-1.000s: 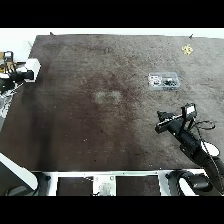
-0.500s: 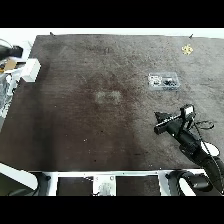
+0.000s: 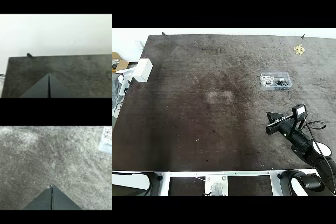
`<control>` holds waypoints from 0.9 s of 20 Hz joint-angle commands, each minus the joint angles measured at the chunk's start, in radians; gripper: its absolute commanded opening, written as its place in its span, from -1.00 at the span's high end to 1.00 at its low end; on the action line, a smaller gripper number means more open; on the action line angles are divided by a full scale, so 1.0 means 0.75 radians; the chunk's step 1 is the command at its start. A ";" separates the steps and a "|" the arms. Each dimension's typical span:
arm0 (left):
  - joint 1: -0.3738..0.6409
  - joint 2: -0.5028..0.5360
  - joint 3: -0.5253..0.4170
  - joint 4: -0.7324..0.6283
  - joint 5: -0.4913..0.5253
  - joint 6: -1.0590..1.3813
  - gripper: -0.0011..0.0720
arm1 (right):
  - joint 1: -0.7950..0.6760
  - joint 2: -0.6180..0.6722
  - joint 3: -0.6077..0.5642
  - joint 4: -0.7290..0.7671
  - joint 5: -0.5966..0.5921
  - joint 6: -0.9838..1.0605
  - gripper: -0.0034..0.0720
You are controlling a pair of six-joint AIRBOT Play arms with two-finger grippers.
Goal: Fold the box and place the chain.
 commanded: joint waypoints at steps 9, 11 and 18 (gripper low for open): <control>-0.007 0.481 -0.802 -0.532 0.123 0.571 0.96 | -0.001 0.001 -0.001 0.001 0.001 -0.001 0.92; -0.064 0.632 -0.978 -0.550 0.258 0.658 0.96 | -0.001 0.001 -0.001 0.001 0.001 -0.001 0.92; -0.461 1.255 -1.529 -0.549 0.907 0.815 0.96 | -0.001 0.001 0.000 0.001 0.001 -0.001 0.92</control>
